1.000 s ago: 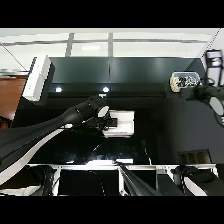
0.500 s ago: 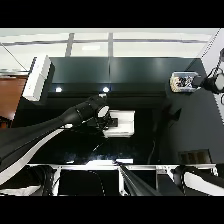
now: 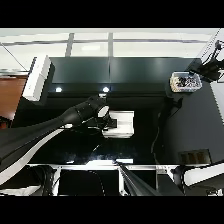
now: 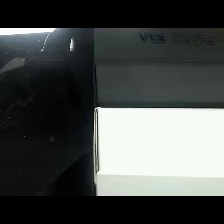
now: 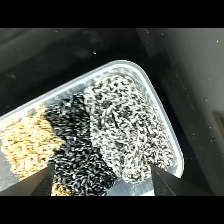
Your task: Fold the box and place the chain.
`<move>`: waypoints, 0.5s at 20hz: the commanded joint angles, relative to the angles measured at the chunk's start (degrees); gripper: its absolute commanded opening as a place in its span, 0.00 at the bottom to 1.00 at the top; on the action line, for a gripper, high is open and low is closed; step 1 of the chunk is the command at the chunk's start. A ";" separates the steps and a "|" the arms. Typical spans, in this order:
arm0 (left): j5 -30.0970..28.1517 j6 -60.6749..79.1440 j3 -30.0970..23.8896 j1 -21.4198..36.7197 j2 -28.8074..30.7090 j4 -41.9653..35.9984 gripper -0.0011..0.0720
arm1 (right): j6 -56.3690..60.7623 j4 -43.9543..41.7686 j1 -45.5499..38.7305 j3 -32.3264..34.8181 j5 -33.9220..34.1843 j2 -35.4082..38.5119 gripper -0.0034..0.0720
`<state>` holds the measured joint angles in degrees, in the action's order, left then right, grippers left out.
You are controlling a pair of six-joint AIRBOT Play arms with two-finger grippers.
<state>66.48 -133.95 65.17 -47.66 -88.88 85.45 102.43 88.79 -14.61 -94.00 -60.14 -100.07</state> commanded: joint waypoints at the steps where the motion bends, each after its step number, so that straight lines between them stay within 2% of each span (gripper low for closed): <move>1: 0.24 0.02 0.04 0.02 0.00 -0.02 0.06 | -0.94 -1.64 -0.59 -3.26 -3.87 -4.17 0.98; 10: 0.22 0.02 0.04 0.04 0.00 -0.09 0.06 | -0.92 1.81 -0.98 -3.26 -1.88 -6.54 0.98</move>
<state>66.70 -133.95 65.17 -47.66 -88.86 85.43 101.56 89.01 -15.55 -97.10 -63.07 -106.13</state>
